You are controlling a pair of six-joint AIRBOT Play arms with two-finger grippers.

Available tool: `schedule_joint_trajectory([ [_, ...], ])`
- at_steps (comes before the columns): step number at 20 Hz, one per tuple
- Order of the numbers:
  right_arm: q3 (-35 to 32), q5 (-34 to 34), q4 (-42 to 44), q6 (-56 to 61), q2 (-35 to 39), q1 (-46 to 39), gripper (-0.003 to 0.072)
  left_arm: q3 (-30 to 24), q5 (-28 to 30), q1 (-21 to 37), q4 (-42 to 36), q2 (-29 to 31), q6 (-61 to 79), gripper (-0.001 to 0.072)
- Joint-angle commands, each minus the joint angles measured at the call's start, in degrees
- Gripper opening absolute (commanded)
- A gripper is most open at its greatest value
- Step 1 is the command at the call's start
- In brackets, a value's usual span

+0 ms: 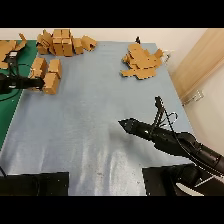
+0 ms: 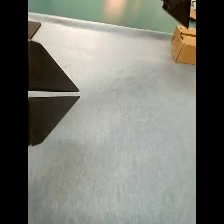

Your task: Fold the box.

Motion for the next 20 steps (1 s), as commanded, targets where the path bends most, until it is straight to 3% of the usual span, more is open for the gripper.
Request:
schedule_joint_trajectory([
  [1, 2.36, -4.11, -4.7, -1.01, -1.68, -0.04, 0.0054, 0.04, -10.49, 0.9, 7.76, 6.49, -4.7, 0.0277],
  [2, 4.9, -6.82, -7.32, -1.01, -3.78, -0.04, 0.0054, 0.04, -13.6, -0.04, 7.76, 8.17, -4.13, 0.0006],
  [6, 19.06, -19.54, -10.38, -3.54, -17.4, -3.54, 0.0004, 0.02, -22.12, -11.32, 7.17, 13.31, -5.03, 0.001],
  [12, 38.03, -23.93, -8.63, -16.65, -32.79, -4.7, 0.0002, -0.02, -21.31, -35.23, 6.97, 16.55, -13.79, 0.001],
  [16, 45.13, -27.71, -8.55, -18.71, -39.69, -4.68, 0.0003, -0.7, -19.91, -43.41, 6.97, 16.33, -17.46, 0.001],
  [20, 45.83, -27.89, -4.57, -18.6, -41.81, -4.68, 0.0005, -3.58, -20.0, -45.35, 6.97, 16.26, -19.8, 0.0012],
])
